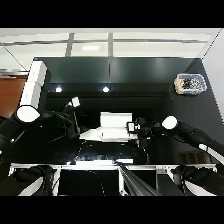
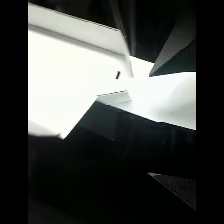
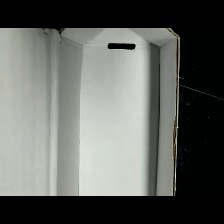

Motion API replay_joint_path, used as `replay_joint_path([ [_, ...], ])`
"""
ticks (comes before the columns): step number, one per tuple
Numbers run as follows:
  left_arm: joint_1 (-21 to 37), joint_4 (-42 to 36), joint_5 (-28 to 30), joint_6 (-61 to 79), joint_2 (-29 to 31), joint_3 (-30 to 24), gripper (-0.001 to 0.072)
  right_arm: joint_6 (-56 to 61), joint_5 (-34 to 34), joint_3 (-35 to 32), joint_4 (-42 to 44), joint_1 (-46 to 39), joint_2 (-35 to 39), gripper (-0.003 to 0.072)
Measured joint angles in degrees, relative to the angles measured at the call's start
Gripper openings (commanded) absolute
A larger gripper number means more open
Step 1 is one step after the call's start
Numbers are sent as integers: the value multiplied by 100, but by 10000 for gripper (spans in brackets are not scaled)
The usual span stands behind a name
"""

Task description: Fold the box and place the chain.

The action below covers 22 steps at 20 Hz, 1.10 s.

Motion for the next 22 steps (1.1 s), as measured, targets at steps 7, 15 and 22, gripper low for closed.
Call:
replay_joint_path([
  [7,-800,201,240,887,-968,-39,596,24,0,0,0,0,0,108],
  [15,-1296,-448,772,1010,-1270,-39,172,37,0,0,0,0,0,108],
  [22,-1344,-1276,835,1139,-1449,-39,144,39,0,0,2,0,0,109],
])
